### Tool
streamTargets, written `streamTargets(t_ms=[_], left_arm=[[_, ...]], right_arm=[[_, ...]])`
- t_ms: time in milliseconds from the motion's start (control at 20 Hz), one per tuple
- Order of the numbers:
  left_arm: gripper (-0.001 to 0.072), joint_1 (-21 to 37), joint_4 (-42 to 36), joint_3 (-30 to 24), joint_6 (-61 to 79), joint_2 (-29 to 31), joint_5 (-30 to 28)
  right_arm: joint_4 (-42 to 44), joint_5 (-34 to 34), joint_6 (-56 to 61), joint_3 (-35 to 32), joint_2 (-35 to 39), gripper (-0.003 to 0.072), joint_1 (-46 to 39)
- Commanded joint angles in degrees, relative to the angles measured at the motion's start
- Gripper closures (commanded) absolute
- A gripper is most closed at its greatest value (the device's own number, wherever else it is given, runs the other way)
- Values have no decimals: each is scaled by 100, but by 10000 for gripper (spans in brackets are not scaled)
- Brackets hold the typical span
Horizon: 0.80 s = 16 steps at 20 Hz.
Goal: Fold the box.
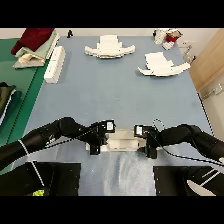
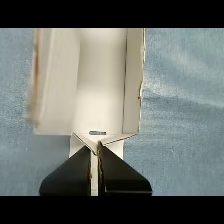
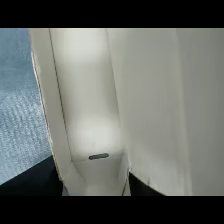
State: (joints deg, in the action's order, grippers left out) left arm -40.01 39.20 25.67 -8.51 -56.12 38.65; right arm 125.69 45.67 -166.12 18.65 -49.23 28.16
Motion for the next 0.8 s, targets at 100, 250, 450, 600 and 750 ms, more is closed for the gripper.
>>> streamTargets(t_ms=[100,250,450,600,750], left_arm=[[655,-74,-356,4,39,-105,-184],[655,-74,-752,4,442,-125,-251],[655,-74,-839,4,487,-225,-356],[654,-74,-885,4,490,-315,-332],[377,-74,-931,4,487,-350,-330]], right_arm=[[11,-15,4,0,2,199,7],[11,-15,2,0,2,199,7],[11,-15,4,0,2,199,7],[11,-15,4,0,2,200,7],[11,-15,4,2,2,200,7]])
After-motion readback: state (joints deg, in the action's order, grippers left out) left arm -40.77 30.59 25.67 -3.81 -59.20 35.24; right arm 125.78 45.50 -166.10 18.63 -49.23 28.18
